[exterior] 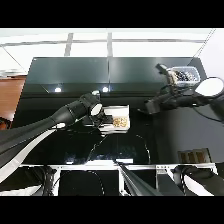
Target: Fold the box and place the chain.
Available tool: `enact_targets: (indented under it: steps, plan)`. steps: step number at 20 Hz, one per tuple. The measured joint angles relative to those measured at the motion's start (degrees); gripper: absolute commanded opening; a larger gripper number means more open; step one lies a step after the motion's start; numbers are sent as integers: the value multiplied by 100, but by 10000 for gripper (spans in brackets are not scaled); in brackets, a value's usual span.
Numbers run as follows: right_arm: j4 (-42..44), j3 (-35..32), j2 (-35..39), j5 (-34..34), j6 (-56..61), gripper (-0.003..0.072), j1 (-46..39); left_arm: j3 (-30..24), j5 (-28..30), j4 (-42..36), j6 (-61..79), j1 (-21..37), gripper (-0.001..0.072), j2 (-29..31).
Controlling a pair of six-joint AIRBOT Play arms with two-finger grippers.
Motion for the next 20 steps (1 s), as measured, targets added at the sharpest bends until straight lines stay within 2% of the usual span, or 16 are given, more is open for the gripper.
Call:
enact_targets:
  steps: [2, 3, 4, 5, 9, 13, 15, 17, 19, 20]
  plan:
    - [-186, 39, 87, 505, 7, 318, -498, 4, 2, 22, -24, -17, 47, 0]
    - [-247, 52, 116, 723, 7, 318, -684, 26, 7, 35, -68, -39, 208, 0]
    - [-304, 61, 136, 903, 7, 318, -837, 63, 35, 39, -109, -70, 421, 0]
    - [-367, 70, 149, 1032, 4, 318, -949, 127, 46, 37, -129, -109, 559, 2]
    - [-483, 81, 179, 1283, 4, 318, -1150, 448, -236, 358, 153, -291, 567, 175]
    - [-614, 81, 184, 1338, 2, 318, -1209, 326, -953, 1290, 791, -422, 562, 986]
    - [-647, 81, 184, 1307, 2, 318, -1213, -68, -1244, 1856, 949, -289, 562, 1679]
    - [-678, 81, 184, 1307, 2, 318, -1193, -682, -1257, 2116, 1003, -9, 562, 2509]
    - [-684, 81, 184, 1307, 0, 318, -1150, -1464, -859, 1956, 1132, 404, 561, 3362]
    - [-684, 81, 184, 1307, 0, 318, -1128, -1902, -544, 1591, 1366, 678, 561, 3746]
